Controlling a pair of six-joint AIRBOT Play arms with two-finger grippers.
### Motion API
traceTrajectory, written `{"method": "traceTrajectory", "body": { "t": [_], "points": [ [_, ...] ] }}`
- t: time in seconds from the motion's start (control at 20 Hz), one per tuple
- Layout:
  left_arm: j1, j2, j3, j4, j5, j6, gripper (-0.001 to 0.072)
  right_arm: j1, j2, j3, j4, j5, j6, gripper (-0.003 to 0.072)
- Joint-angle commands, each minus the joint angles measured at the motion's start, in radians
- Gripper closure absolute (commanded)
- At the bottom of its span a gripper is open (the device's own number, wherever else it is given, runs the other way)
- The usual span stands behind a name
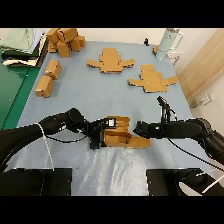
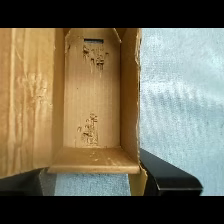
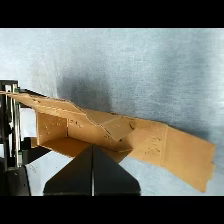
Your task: Fold the box.
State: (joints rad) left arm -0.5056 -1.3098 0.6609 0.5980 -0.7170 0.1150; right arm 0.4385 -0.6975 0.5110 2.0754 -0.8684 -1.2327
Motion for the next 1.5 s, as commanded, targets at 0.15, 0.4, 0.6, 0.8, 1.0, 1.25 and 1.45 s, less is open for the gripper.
{"method": "traceTrajectory", "body": {
  "t": [0.15, 0.4, 0.6, 0.8, 1.0, 1.25, 1.45],
  "points": [
    [0.0, -0.003, 0.0, 0.0, 0.002, 0.0, 0.0138, 0.0, 0.001, 0.001, 0.001, 0.0, -0.006, 0.0683],
    [0.0, -0.008, -0.001, -0.003, -0.001, 0.0, 0.0138, 0.0, 0.001, 0.001, 0.001, 0.001, -0.006, 0.0683],
    [0.0, -0.014, -0.001, -0.007, 0.002, 0.0, 0.0138, 0.0, 0.001, 0.001, 0.001, 0.002, -0.006, 0.0683],
    [0.0, -0.027, 0.0, -0.007, 0.002, 0.0, 0.0011, 0.0, 0.001, 0.001, 0.001, 0.003, -0.006, 0.0683],
    [0.0, -0.026, 0.0, -0.007, 0.001, 0.0, 0.0007, 0.0, 0.001, 0.001, 0.001, 0.004, -0.006, 0.0683],
    [0.0, -0.026, 0.0, -0.007, 0.002, 0.0, 0.0007, 0.0, 0.001, 0.001, 0.001, 0.004, -0.006, 0.0683],
    [0.0, -0.032, -0.001, -0.003, 0.002, 0.0, 0.0007, 0.0, 0.001, 0.001, 0.001, 0.004, -0.006, 0.0683]
  ]
}}
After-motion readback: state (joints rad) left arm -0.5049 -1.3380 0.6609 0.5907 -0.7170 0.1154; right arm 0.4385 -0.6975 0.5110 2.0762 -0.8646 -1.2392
